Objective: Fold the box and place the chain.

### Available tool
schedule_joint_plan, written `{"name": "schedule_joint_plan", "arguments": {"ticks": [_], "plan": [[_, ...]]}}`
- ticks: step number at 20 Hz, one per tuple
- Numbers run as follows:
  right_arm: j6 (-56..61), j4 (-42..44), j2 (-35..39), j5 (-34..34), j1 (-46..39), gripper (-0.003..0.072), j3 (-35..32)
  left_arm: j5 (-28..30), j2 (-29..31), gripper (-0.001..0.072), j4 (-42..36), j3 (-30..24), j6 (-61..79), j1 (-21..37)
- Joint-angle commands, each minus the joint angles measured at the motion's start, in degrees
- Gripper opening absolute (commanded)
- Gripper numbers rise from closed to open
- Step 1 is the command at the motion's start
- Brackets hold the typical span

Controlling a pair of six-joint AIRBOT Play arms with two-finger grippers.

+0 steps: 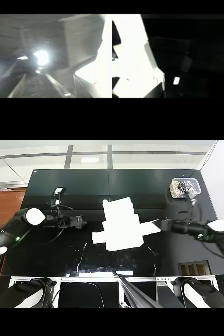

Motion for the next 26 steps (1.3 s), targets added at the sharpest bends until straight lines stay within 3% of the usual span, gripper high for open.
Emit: {"name": "schedule_joint_plan", "arguments": {"ticks": [1, 3, 7, 10, 12, 15, 16, 18, 21, 22, 23, 24, 25, 26], "plan": [[-0.48, 3.30, 1.55, -10.54, 10.97, 0.0014, -5.11, -4.68, -8.11, 0.0703, -22.23, 3.19, 12.20, 3.17], [-0.48, 3.30, 1.55, -10.86, 14.19, 0.0014, -5.11, -9.99, -13.92, 0.0703, -30.32, 5.31, 17.59, 5.16], [-0.42, 3.56, 1.55, -11.65, 16.46, 0.0014, -5.11, -21.35, -25.44, 0.0703, -36.81, 9.16, 24.70, 3.78], [-0.24, 3.61, 1.55, -12.24, 16.44, 0.0014, -5.11, -29.83, -31.52, 0.0684, -34.67, 12.52, 28.70, 0.31], [-0.24, 3.58, 1.55, -12.33, 16.41, 0.0014, -5.11, -31.71, -32.50, 0.0663, -30.08, 13.84, 29.79, -1.14], [-0.24, 3.58, 1.55, -12.33, 16.41, 0.0014, -5.11, -33.79, -32.46, 0.0476, -26.49, 15.02, 32.92, -0.85], [-0.24, 3.58, 1.55, -12.35, 16.44, 0.0014, -5.11, -34.21, -32.46, 0.0387, -25.99, 15.32, 33.90, -0.44], [-0.24, 3.58, 1.55, -12.35, 16.44, 0.0014, -5.11, -35.19, -32.46, 0.0137, -25.88, 15.58, 36.63, 0.13], [-0.22, 3.58, 1.55, -12.37, 16.41, 0.0015, -5.11, -37.55, -32.46, 0.0030, -25.90, 16.17, 40.17, 0.28], [-0.22, 3.41, 1.55, -12.79, 16.41, 0.0016, -5.07, -37.64, -32.46, 0.0029, -25.86, 16.44, 40.17, 0.28], [-0.22, 3.06, 1.55, -13.38, 16.26, 0.0125, -4.85, -37.59, -32.46, 0.0028, -25.86, 16.87, 40.17, 0.28], [-0.20, 2.38, 1.57, -13.03, 15.41, 0.0464, -4.15, -37.55, -32.37, 0.0027, -25.86, 17.42, 40.13, 0.28], [0.02, 0.79, 1.62, -11.43, 13.77, 0.0677, -2.75, -37.33, -31.93, 0.0026, -25.83, 17.94, 40.13, 0.26], [0.00, -1.95, 1.68, -8.83, 11.82, 0.0675, -0.87, -36.57, -31.10, 0.0026, -25.64, 18.21, 40.06, 0.26]]}}
